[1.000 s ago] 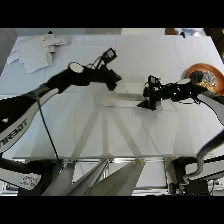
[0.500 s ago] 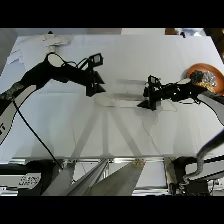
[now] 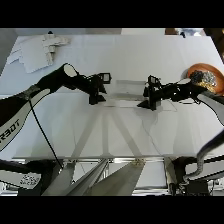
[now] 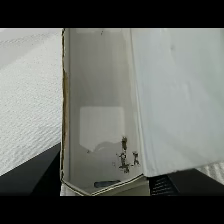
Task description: Fold the box and place the chain.
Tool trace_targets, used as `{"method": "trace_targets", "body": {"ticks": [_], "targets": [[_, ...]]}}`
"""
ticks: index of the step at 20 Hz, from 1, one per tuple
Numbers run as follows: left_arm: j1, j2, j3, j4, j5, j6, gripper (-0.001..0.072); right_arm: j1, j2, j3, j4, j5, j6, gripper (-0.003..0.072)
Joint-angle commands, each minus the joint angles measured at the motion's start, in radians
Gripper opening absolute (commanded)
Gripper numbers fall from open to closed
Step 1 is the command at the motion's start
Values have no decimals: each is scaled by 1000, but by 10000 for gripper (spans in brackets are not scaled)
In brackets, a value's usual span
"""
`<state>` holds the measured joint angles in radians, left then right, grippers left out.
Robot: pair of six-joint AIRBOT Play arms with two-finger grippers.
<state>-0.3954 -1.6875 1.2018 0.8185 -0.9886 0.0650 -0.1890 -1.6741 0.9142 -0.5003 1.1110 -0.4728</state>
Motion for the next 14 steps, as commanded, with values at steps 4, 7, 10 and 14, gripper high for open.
{"method": "trace_targets", "body": {"ticks": [4, 7, 10, 14], "targets": [[-44, -33, 0, -40, 51, 52, 441, 1, 0, 0, 0, 0, 0, 445], [-50, -33, -1, -76, 47, 74, 438, 1, 0, 0, 0, 0, 0, 445], [-51, -32, 0, -89, 6, 119, 434, 1, 0, 0, 0, 0, 0, 445], [-51, -32, 0, -124, -33, 161, 434, 1, 0, 0, 0, 0, 0, 445]]}}
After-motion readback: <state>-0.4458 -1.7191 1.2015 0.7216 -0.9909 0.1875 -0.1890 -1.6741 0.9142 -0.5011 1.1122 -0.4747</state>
